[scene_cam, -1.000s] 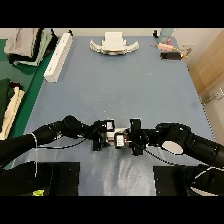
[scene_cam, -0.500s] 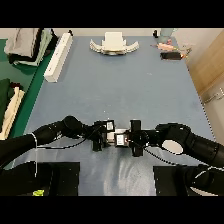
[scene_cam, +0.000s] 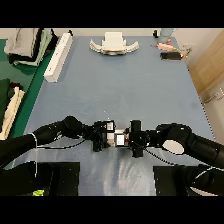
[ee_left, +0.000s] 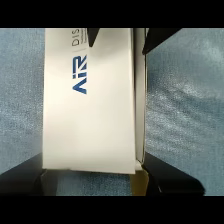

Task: Fold the box.

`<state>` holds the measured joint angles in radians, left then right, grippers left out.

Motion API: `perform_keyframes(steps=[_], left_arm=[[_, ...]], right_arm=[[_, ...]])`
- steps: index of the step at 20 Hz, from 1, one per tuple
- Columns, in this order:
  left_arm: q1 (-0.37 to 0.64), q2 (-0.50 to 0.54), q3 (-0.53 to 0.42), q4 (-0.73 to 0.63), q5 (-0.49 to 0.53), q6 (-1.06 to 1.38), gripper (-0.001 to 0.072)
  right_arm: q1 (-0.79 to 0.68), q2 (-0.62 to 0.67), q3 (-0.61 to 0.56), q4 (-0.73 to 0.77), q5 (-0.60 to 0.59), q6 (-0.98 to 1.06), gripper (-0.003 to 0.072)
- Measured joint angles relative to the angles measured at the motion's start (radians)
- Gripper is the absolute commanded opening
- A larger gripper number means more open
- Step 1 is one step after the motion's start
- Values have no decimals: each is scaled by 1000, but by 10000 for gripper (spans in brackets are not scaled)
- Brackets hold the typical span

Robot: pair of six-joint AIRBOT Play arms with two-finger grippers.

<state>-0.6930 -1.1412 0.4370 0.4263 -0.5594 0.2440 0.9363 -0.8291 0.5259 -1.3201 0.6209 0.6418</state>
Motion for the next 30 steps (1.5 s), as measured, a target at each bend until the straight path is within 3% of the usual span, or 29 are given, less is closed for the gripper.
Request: perform_keyframes(steps=[4,5,6,7,12,15,19,23,30], left_arm=[[0,0,0,0,1,0,408],[0,0,0,0,1,0,408],[0,0,0,0,1,-1,408],[0,0,0,0,1,-1,408],[0,0,0,0,2,-1,408],[0,0,0,0,2,-1,408],[0,0,0,0,3,-1,408],[0,0,0,0,3,-1,408],[0,0,0,0,3,-1,408]], right_arm=[[0,40,1,2,0,27,329],[0,56,0,9,-1,64,245],[-1,75,-3,25,-4,118,61],[-1,92,-12,47,-13,176,4],[2,153,-150,266,-241,402,2],[40,162,-240,402,-430,437,3],[87,145,-315,478,-636,455,4],[106,89,-338,488,-730,461,4],[166,13,-353,475,-784,465,4]])
